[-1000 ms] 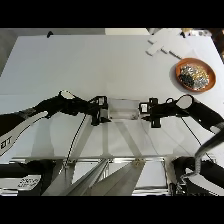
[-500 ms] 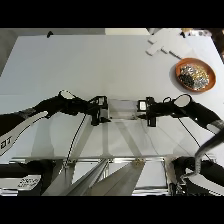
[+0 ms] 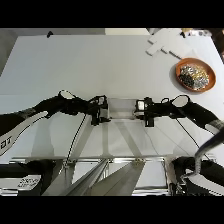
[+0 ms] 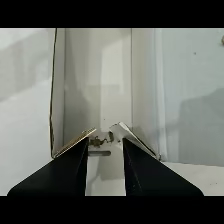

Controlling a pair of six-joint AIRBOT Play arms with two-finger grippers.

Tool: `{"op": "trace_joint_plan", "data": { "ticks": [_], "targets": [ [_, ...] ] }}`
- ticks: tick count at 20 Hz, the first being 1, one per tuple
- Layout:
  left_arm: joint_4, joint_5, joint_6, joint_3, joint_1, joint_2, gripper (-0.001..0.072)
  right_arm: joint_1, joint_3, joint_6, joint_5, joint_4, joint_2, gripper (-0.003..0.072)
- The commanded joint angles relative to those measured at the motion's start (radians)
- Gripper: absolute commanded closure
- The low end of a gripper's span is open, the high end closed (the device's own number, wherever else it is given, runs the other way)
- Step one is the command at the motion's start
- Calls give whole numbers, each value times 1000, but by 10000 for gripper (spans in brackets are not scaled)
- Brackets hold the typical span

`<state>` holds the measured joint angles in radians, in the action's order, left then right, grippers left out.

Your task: Fold the box and place the chain.

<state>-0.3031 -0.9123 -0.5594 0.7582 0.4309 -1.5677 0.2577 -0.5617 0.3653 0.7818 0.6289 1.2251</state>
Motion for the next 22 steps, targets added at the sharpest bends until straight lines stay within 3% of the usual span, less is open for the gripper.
{"op": "trace_joint_plan", "data": {
  "ticks": [1,4,8,9,10,12,13,18,20,22],
  "targets": [
    [-1,-1,-1,0,1,-1,641,1,1,-2,-2,-32,7,345],
    [0,-1,-1,0,1,-1,641,1,1,-30,6,-31,20,131],
    [-1,-1,-1,0,1,-1,641,1,1,-54,0,-23,22,126],
    [-1,-1,-1,0,1,-1,641,1,1,-66,-7,-21,21,161],
    [-1,-1,-1,0,1,-1,641,1,1,-101,-19,-8,19,250],
    [-1,-1,-1,1,1,-1,641,1,1,-172,-22,74,2,608],
    [-1,-1,-1,0,1,-1,641,1,1,-203,-18,120,-14,670],
    [0,-1,-1,0,1,-1,641,-39,1,-470,-3,239,-147,670],
    [-1,-1,-1,0,1,-1,641,-114,1,-760,-5,246,-217,670],
    [-1,-1,-1,0,1,-1,641,-228,1,-1080,-8,349,-264,669]
  ]
}}
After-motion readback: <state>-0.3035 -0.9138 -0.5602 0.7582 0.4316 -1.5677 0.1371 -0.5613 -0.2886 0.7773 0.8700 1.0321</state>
